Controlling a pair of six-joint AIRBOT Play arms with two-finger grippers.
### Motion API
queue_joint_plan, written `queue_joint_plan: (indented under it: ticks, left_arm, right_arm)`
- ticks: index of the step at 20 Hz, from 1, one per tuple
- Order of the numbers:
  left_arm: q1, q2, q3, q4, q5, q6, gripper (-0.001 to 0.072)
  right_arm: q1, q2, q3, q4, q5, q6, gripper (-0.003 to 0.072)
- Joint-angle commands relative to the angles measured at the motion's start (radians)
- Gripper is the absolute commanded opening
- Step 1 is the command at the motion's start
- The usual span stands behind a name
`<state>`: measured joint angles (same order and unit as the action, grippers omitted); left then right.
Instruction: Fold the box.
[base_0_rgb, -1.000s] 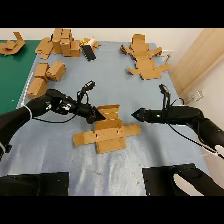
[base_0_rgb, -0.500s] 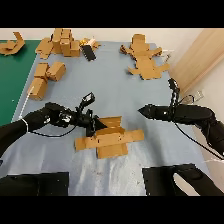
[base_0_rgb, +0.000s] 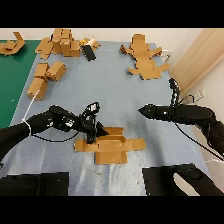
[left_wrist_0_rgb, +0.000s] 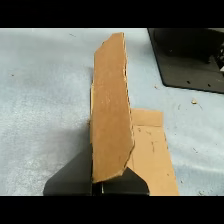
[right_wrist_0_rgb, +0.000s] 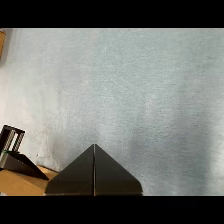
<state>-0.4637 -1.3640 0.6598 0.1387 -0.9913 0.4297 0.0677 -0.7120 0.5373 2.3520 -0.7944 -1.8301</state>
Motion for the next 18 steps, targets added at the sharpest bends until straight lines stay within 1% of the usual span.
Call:
queue_joint_plan:
  ticks: [1,15,18]
  left_arm:
    - [-0.004,0.000,-0.002,0.021,-0.005,0.007,0.0009]
    - [-0.003,0.001,-0.013,0.018,0.012,-0.034,0.0011]
    - [-0.003,0.001,-0.013,0.017,0.012,-0.034,0.0010]
  right_arm:
    - [0.001,0.001,0.000,0.000,0.000,0.000,0.0004]
    - [0.001,0.001,-0.013,-0.012,-0.005,-0.001,0.0004]
    - [0.001,0.000,-0.013,-0.056,-0.067,-0.005,0.0005]
